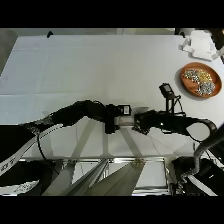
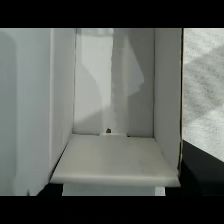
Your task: Fold the box and place the chain.
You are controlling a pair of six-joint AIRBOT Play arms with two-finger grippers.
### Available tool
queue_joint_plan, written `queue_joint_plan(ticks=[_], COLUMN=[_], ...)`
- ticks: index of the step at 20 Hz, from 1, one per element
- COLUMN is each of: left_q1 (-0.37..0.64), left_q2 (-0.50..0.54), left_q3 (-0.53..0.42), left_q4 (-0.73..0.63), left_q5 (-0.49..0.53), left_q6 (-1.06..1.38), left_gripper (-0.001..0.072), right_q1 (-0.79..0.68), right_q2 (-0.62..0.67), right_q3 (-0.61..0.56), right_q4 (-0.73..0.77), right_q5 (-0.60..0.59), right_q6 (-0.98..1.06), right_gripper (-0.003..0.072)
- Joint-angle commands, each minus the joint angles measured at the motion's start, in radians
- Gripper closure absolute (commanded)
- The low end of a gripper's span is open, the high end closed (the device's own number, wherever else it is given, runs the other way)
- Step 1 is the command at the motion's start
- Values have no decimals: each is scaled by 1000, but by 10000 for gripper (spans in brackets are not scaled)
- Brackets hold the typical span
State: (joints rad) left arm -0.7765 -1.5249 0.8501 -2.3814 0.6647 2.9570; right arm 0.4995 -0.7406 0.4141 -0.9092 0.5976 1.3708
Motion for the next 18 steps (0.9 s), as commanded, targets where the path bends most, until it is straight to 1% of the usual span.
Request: queue_joint_plan(ticks=[1, 4, 6, 9, 10, 11, 12, 13, 15, 18], left_q1=[0, 0, 0, 0, 0, 0, 0, 0, 0, 0], left_q2=[0, 0, 0, 0, 0, 0, 0, 0, 0, 0], left_q3=[0, 0, 0, 0, 0, 0, 0, 0, 0, 0], left_q4=[0, 0, 0, 0, 0, 0, 0, 0, 0, 0], left_q5=[0, 0, 0, 0, 0, 0, 0, 0, 0, 0], left_q6=[0, 0, 0, 0, 0, 0, 0, 0, 0, 0], left_gripper=[374, 374, 374, 374, 374, 374, 374, 374, 374, 374], right_q1=[51, 51, 51, 51, 51, 51, 49, 42, 11, -89], right_q2=[-127, -170, -174, -174, -174, -174, -174, -172, -142, -44], right_q3=[-3, -3, -3, -3, -3, -2, 8, 26, 77, 152], right_q4=[-1, 0, -4, -4, -4, -3, -13, -33, -121, -249], right_q5=[-85, -90, -104, -132, -126, -109, -65, -5, 134, 303], right_q6=[1, 1, 1, 1, 1, 1, 1, 1, 2, 26], right_gripper=[680, 676, 576, 568, 511, 397, 325, 324, 325, 326])
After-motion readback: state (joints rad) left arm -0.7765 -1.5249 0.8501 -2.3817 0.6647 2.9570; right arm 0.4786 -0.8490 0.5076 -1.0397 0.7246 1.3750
